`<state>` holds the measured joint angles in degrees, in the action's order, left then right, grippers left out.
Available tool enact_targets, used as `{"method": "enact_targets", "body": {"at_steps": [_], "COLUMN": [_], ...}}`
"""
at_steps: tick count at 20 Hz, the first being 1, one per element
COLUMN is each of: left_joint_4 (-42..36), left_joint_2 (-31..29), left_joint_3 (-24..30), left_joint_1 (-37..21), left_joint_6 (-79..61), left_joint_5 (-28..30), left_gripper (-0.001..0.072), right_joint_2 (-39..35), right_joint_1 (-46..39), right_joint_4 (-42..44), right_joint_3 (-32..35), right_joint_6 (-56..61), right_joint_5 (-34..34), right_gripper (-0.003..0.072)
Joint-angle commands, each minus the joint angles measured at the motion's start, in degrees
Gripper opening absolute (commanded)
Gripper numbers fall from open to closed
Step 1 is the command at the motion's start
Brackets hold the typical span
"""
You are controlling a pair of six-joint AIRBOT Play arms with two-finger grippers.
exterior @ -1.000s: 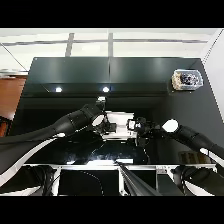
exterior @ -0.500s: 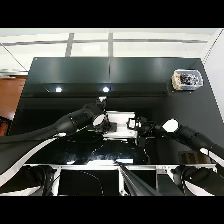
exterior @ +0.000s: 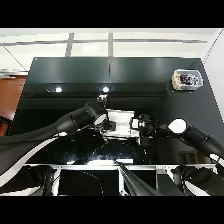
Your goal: Fold the box and place the chain.
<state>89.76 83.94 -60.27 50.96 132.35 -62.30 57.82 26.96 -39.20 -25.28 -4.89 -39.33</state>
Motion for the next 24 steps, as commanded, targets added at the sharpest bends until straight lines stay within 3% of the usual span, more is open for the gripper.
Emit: {"method": "enact_targets", "body": {"at_steps": [1,2,3,4,14,15,16,24], "left_joint_4": [0.8,0.6,0.0,-0.2,-0.3,-0.5,-0.5,-0.8], "left_joint_2": [0.7,1.2,1.4,1.5,1.4,1.4,1.4,1.4], "left_joint_3": [-0.1,0.1,0.2,0.2,0.2,0.2,0.2,0.2], "left_joint_1": [0.5,0.5,0.5,0.5,0.5,0.5,0.5,0.5], "left_joint_6": [0.2,0.2,0.2,0.2,0.2,0.2,0.2,0.2], "left_joint_5": [-0.2,-0.2,0.1,0.7,1.8,1.8,1.8,1.8], "left_gripper": [0.0026,0.0027,0.0027,0.0027,0.0028,0.0028,0.0028,0.0028], "right_joint_2": [-1.6,-1.6,-1.6,-1.5,1.4,1.4,1.4,1.4], "right_joint_1": [-0.3,-0.3,-0.3,-0.3,-0.3,-0.3,-0.3,-0.3], "right_joint_4": [-5.2,-7.3,-8.3,-8.2,-4.2,-4.3,-4.3,-5.7], "right_joint_3": [-0.2,-0.2,-0.2,-0.2,0.0,0.0,0.0,0.0], "right_joint_6": [0.2,0.2,0.2,0.2,0.6,1.9,3.3,8.5], "right_joint_5": [-1.4,-1.5,-1.5,-1.5,-2.3,-2.3,-2.3,-2.2], "right_gripper": [0.0707,0.0702,0.0602,0.0592,0.0587,0.0482,0.0434,0.0439]}}
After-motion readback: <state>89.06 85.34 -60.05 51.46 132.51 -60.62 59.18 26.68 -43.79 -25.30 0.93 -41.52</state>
